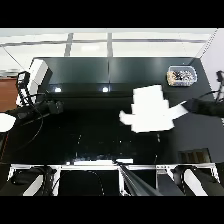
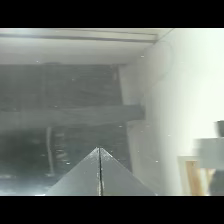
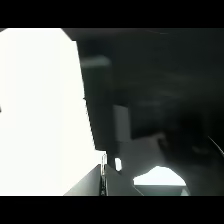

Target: Fold the box and place the chain.

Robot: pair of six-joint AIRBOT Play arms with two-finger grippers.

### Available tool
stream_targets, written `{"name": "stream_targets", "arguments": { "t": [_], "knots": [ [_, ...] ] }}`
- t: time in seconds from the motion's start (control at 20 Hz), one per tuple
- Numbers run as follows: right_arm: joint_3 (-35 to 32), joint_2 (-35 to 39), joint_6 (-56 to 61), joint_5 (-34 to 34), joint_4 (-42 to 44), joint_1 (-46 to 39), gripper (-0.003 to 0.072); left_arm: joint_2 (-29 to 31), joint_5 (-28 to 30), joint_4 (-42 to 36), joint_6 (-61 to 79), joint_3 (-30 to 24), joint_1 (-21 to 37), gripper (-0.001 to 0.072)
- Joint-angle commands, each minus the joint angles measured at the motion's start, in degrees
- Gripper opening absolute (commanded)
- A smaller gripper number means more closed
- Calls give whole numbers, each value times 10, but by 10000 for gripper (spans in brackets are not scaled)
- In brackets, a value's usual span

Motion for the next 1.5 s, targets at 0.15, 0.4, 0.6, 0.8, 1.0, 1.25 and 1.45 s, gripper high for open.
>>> {"name": "stream_targets", "arguments": {
  "t": [0.15,0.4,0.6,0.8,1.0,1.25,1.45],
  "knots": [
    [-169,63,17,-215,145,235,24,-93,9,-96,32,1,-53,26],
    [-219,62,19,-290,176,323,24,-214,-37,-233,118,53,-74,27],
    [-219,62,19,-289,176,327,24,-346,-146,-244,124,144,-74,720],
    [-219,62,19,-286,176,327,24,-483,-300,-281,125,235,-75,707],
    [-219,62,19,-278,176,327,25,-584,-376,-331,138,297,-88,702],
    [-219,62,19,-278,176,327,24,-613,-363,-331,148,335,-110,689],
    [-219,62,19,-278,176,327,25,-633,-421,-329,210,363,-119,483]
  ]
}}
